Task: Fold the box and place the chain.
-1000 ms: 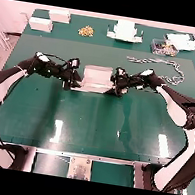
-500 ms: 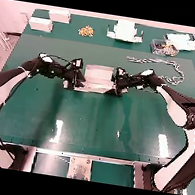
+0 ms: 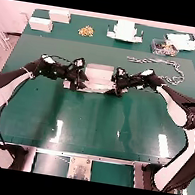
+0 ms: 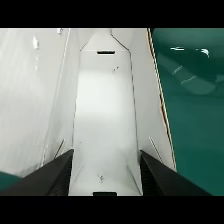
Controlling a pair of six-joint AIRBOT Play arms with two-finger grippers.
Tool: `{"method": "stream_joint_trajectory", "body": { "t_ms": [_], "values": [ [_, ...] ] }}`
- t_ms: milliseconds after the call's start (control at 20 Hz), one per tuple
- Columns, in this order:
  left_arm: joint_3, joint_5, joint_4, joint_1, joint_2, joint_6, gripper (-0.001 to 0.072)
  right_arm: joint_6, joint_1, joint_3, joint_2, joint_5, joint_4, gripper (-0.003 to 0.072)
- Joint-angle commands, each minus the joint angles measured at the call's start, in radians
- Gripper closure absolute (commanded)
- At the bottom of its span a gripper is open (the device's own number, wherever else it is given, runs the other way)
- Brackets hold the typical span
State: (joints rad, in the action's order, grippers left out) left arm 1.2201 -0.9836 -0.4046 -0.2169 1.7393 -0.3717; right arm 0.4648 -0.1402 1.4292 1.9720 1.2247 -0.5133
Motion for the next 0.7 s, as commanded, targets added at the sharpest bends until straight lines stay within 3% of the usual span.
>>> {"method": "stream_joint_trajectory", "body": {
  "t_ms": [0,50,100,600,650],
  "values": [
    [0.001,0.005,0.021,-0.003,0.005,-0.003,0.0207,-0.001,-0.001,0.0,0.0,0.0,0.0,0.0117],
    [0.002,0.005,0.02,-0.002,0.005,-0.004,0.0184,-0.001,-0.001,0.0,0.0,0.0,0.0,0.0116],
    [0.001,0.015,0.02,-0.003,0.005,-0.002,-0.0011,-0.001,-0.001,0.0,0.0,0.0,0.0,0.0117],
    [0.001,0.045,0.018,-0.002,0.005,-0.005,-0.0005,-0.001,-0.001,0.0,0.0,0.0,0.0,0.0116],
    [0.001,0.051,0.015,-0.002,0.004,-0.006,0.0141,-0.001,-0.001,0.0,0.0,0.0,0.0,0.0117]
  ]
}}
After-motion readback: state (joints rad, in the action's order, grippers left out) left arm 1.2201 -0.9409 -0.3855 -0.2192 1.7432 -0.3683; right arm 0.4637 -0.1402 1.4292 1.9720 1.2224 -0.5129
